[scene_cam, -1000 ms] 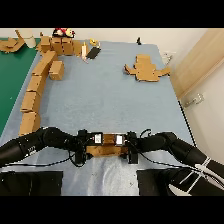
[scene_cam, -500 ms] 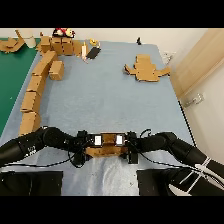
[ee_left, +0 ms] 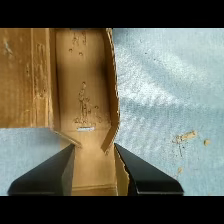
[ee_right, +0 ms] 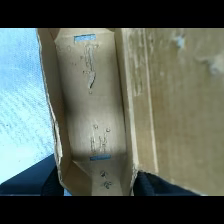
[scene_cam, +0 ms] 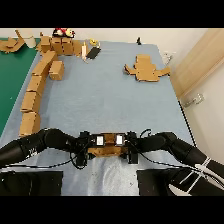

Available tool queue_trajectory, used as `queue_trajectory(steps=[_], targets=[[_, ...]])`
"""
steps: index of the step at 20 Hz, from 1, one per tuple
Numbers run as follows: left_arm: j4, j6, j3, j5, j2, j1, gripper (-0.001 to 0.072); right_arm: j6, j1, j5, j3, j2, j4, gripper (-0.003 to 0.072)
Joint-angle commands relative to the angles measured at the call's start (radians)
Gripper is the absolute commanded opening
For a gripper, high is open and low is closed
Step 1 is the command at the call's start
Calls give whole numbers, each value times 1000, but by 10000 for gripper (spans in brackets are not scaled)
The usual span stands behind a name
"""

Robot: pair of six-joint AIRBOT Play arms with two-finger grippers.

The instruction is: Fold the box.

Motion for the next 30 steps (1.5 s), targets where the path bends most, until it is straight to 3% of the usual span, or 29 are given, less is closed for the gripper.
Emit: queue_trajectory(steps=[1, 2, 3, 4, 9, 10, 11, 18, 21, 23, 24, 30], targets=[[-5, 1, 0, 27, -1, -1, 353, 0, 0, 0, 0, 0, 0, 412], [-5, 1, 0, 32, -1, -2, 341, 0, 0, 0, 0, 0, 0, 412], [-5, 2, 0, 34, -1, -5, 194, 0, 0, 0, 0, 0, 0, 412], [-6, 19, 0, 33, -1, -7, 146, 0, 0, 0, 0, 0, 0, 412], [-31, 28, 0, 71, -1, -21, 144, 0, 0, 0, 0, 0, 0, 412], [-37, 27, 0, 85, -1, -28, 71, 0, 0, 0, 0, 0, 0, 412], [-43, 27, 0, 96, -2, -35, 54, 0, 0, 0, 0, 0, 0, 412], [-96, 27, 1, 169, -41, -77, 54, 0, 0, 0, 0, 0, 0, 412], [-112, 27, 0, 183, -44, -82, 60, 0, 0, 0, 0, 0, 0, 412], [-116, 27, 0, 183, -44, -82, 385, 0, 0, 0, 0, 0, 0, 412], [-117, 27, 1, 182, -44, -82, 347, 0, 0, 0, 0, 0, 0, 412], [-135, 27, 0, 180, -44, -82, 378, 0, 0, 0, 0, 0, 0, 412]])
